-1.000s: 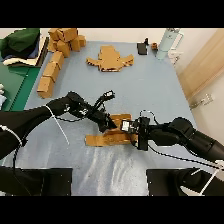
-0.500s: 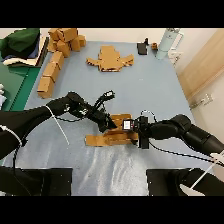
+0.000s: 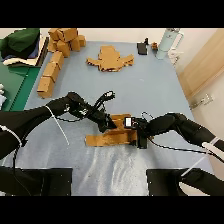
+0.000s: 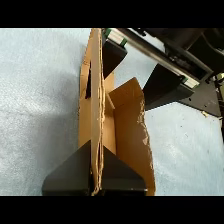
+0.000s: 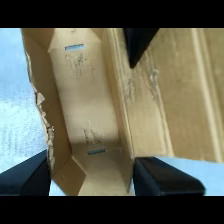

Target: Fold the box.

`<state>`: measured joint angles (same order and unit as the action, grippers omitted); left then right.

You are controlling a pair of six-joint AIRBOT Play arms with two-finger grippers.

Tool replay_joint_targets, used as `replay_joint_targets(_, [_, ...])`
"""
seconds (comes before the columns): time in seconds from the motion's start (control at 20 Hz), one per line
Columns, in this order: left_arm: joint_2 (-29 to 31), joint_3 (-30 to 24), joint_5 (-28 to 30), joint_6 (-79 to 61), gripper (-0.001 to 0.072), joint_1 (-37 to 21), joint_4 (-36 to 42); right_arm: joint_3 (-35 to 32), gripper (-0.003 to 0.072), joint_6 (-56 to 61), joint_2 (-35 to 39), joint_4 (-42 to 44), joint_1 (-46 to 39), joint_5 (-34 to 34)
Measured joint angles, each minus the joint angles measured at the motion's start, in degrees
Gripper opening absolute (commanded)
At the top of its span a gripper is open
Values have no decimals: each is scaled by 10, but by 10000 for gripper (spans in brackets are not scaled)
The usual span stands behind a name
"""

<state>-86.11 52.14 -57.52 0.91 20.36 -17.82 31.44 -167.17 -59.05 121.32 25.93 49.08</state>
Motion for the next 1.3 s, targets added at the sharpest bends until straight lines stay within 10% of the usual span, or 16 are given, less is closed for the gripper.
replay_joint_targets(1.05, [0, 0, 1, 0, 14, 0, 0, 0, 690, -18, -34, 5, -5, 0])
replay_joint_targets(1.3, [0, 0, 0, 0, 15, 0, 0, -1, 548, -18, -34, 12, -5, -10])
